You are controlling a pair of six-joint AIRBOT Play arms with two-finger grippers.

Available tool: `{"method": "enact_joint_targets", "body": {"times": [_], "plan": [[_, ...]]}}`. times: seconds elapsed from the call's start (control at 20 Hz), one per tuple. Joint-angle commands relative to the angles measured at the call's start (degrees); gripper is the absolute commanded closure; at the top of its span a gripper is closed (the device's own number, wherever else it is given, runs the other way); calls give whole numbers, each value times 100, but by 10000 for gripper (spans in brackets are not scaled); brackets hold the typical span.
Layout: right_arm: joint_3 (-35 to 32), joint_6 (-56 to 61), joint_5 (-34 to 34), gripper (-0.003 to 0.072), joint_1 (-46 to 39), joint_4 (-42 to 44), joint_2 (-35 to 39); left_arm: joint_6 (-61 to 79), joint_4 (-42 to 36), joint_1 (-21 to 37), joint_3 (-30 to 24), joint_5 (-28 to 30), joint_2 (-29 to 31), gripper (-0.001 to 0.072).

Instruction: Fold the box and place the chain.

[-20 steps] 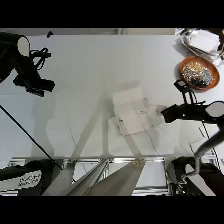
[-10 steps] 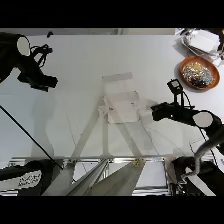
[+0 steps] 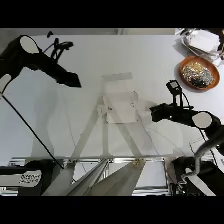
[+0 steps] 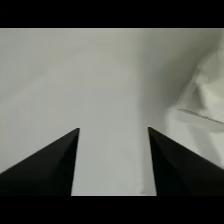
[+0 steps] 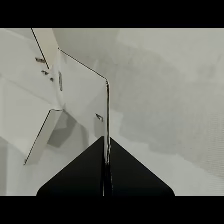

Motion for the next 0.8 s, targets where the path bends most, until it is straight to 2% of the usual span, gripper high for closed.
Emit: {"method": "enact_joint_targets", "body": {"times": [0.0,0.15,0.2,0.3,0.55,0.75], "plan": [[-2,-22,57,671,7,0,4,2133,-2271,2,-144,-557,-562,176],[-2,-22,90,671,7,0,4,2787,-2391,-4,-282,-601,-997,174],[-2,-24,142,671,7,0,4,2986,-2420,-33,-282,-590,-1139,139],[-2,-24,214,671,7,-2,4,3329,-2481,-168,-282,-446,-1384,129],[-2,-24,234,671,7,0,4,4221,-2909,-761,-282,83,-1738,129],[-2,-24,402,671,7,0,4,4444,-3023,-890,-280,848,-1746,130]]}}
